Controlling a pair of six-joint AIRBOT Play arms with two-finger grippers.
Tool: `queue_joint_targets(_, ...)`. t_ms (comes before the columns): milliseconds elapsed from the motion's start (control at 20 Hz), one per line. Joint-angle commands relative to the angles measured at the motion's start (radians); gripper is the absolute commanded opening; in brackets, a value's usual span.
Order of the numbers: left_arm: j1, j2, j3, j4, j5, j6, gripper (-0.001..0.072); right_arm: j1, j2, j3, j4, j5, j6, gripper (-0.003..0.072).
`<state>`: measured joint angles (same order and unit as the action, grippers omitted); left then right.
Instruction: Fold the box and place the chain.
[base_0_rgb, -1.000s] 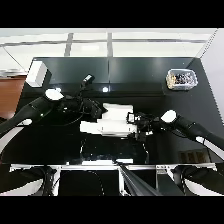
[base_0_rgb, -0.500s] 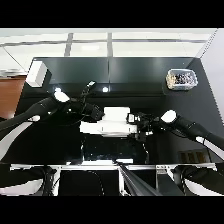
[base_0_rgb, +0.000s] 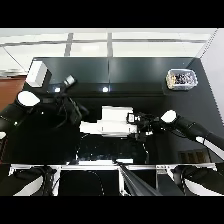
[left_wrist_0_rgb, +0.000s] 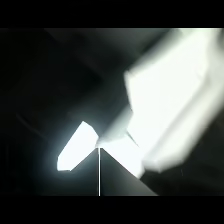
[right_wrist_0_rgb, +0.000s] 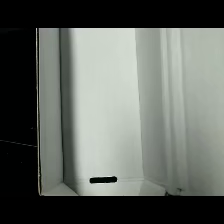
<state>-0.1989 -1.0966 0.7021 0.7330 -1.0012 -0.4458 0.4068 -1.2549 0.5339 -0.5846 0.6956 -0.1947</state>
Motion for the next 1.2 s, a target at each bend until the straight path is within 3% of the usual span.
queue_joint_targets(0, 0.008, -0.048, -0.072, 0.001, -0.132, 0.342, 0.0269, 0.000, -0.001, 0.000, 0.000, -0.001, 0.000, 0.0126)
queue_joint_targets(50, -0.007, -0.076, -0.082, 0.005, -0.098, 0.464, 0.0676, 0.000, -0.001, 0.000, 0.000, -0.001, 0.000, 0.0126)
queue_joint_targets(100, -0.023, -0.097, -0.085, 0.011, -0.047, 0.539, 0.0713, 0.000, -0.001, 0.000, 0.000, -0.001, 0.000, 0.0126)
queue_joint_targets(250, -0.092, -0.153, -0.083, 0.008, 0.088, 0.739, 0.0712, 0.000, -0.001, 0.000, 0.000, -0.001, 0.000, 0.0126)
queue_joint_targets(400, -0.163, -0.164, -0.081, -0.016, 0.164, 0.792, 0.0707, 0.000, -0.001, 0.000, 0.000, -0.001, 0.000, 0.0126)
queue_joint_targets(600, -0.176, -0.164, -0.081, -0.148, 0.126, 0.808, 0.0693, 0.000, -0.001, 0.000, 0.000, -0.001, 0.000, 0.0126)
queue_joint_targets(750, -0.175, -0.164, -0.081, -0.148, 0.103, 0.808, 0.0401, 0.000, -0.001, 0.000, 0.000, -0.001, 0.000, 0.0126)
queue_joint_targets(950, -0.191, -0.167, -0.081, -0.200, 0.108, 0.809, 0.0258, 0.000, -0.001, 0.000, 0.000, -0.001, 0.000, 0.0126)
queue_joint_targets(1150, -0.236, -0.211, -0.081, -0.289, 0.170, 0.809, 0.0258, 0.000, -0.001, 0.000, 0.000, -0.001, 0.000, 0.0126)
